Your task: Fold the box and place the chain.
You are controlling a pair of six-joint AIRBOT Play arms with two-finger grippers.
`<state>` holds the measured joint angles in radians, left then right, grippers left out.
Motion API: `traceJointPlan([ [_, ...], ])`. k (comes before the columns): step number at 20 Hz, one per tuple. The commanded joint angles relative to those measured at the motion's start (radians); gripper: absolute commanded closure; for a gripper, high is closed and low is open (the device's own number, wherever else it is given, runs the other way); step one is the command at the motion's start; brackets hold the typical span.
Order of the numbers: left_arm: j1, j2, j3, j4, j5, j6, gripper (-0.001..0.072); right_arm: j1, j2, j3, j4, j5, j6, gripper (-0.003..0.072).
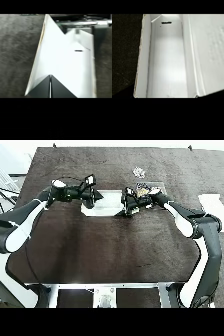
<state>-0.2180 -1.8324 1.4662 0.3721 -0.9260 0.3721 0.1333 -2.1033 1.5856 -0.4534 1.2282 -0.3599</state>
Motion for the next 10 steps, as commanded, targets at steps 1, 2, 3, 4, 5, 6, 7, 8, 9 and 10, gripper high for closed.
traceJointPlan([
  [1,0.002,-0.022,0.051,-0.006,0.047,-0.004,0.0697,0.001,0.000,0.000,0.000,0.000,0.000,0.0098],
  [2,0.002,-0.025,0.051,-0.005,0.057,-0.005,0.0697,0.001,0.000,0.000,0.000,0.000,0.000,0.0098],
  [3,0.002,-0.032,0.051,-0.005,0.053,-0.008,0.0697,0.001,0.000,0.000,0.000,0.000,0.000,0.0098],
  [4,0.002,-0.043,0.051,-0.005,0.053,-0.018,0.0697,0.001,0.000,0.000,0.000,0.000,0.000,0.0098],
  [5,0.002,-0.055,0.051,-0.005,0.056,-0.028,0.0697,0.001,0.000,0.000,0.000,0.000,0.000,0.0098],
  [6,0.002,-0.068,0.051,-0.006,0.064,-0.027,0.0697,0.001,0.000,0.000,0.000,0.000,0.000,0.0098],
  [7,0.002,-0.076,0.051,-0.005,0.082,-0.027,0.0698,0.001,0.000,0.000,0.000,0.000,0.000,0.0098],
  [8,0.002,-0.080,0.051,-0.005,0.086,-0.024,0.0697,0.001,0.000,0.000,0.000,0.000,0.000,0.0098],
  [9,0.002,-0.083,0.051,-0.005,0.085,-0.025,0.0697,0.001,0.000,0.000,0.000,0.000,0.000,0.0098],
  [10,0.002,-0.084,0.051,-0.005,0.084,-0.029,0.0698,0.001,0.000,0.000,0.000,0.000,0.000,0.0098],
])
